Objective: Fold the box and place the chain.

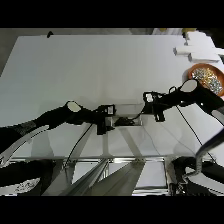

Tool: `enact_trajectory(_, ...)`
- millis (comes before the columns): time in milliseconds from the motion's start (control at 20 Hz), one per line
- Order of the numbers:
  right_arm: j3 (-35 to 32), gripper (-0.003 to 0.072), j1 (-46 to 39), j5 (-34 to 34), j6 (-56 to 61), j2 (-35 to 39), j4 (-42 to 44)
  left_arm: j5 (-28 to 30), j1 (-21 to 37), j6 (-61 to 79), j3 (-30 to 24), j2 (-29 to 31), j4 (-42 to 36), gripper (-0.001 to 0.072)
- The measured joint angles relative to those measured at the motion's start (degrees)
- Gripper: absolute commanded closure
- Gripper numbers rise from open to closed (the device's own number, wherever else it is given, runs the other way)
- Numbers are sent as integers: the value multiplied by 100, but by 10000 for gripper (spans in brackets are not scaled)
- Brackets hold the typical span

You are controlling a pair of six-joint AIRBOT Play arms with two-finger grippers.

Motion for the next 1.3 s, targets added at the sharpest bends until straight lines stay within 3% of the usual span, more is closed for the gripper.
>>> enact_trajectory(550, -2, 672, 0, 562, 708, 1051, -243, 13, 0, 2, 0, 0, 0, 503)
enact_trajectory(1000, -2, 671, 354, 748, 960, 1950, 1045, 17, 0, 2, 0, 0, 0, 503)
enact_trajectory(1300, -2, 671, 894, -162, 1886, 2026, 1351, 17, 0, 2, 0, 0, 0, 503)
